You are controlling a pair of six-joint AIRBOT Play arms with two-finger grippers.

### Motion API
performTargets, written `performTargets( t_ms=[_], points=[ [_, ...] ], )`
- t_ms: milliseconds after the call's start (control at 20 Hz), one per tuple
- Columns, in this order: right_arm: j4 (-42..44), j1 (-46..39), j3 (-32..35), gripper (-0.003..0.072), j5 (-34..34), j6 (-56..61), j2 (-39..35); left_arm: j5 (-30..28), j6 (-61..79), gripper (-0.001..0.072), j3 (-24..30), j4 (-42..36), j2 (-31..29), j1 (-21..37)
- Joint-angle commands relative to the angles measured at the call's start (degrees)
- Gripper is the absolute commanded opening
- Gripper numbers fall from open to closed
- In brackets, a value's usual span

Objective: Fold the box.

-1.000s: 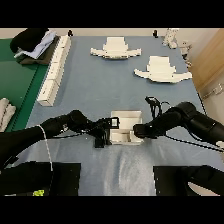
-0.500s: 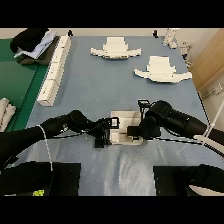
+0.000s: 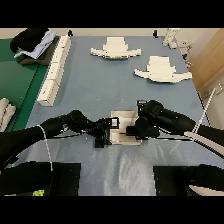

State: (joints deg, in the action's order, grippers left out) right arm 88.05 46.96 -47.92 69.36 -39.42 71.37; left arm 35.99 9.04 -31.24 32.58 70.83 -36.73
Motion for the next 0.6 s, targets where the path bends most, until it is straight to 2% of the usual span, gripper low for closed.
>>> performTargets(
  t_ms=[0,150,200,250,300,550],
  points=[
    [-0.3,0.1,-0.1,0.0002,0.0,0.3,0.2,0.0,0.0,0.0425,-0.1,0.0,0.0,0.0],
    [-0.1,0.1,-0.1,0.0003,0.0,0.1,0.2,0.0,0.0,0.0425,-0.1,0.0,0.0,0.0],
    [0.3,0.1,-0.1,0.0070,0.2,-0.3,0.2,0.0,0.0,0.0425,-0.1,0.0,0.0,0.0],
    [0.4,0.1,-0.1,0.0309,0.2,-0.3,0.2,0.0,0.0,0.0425,-0.1,0.0,0.0,0.0],
    [0.7,0.1,-0.1,0.0398,0.2,-0.3,0.2,0.0,0.0,0.0425,-0.1,0.0,0.0,0.0],
    [0.5,0.1,-0.1,0.0398,0.2,-0.3,0.2,0.0,0.0,0.0425,-0.1,0.0,0.0,0.0]
  ],
)
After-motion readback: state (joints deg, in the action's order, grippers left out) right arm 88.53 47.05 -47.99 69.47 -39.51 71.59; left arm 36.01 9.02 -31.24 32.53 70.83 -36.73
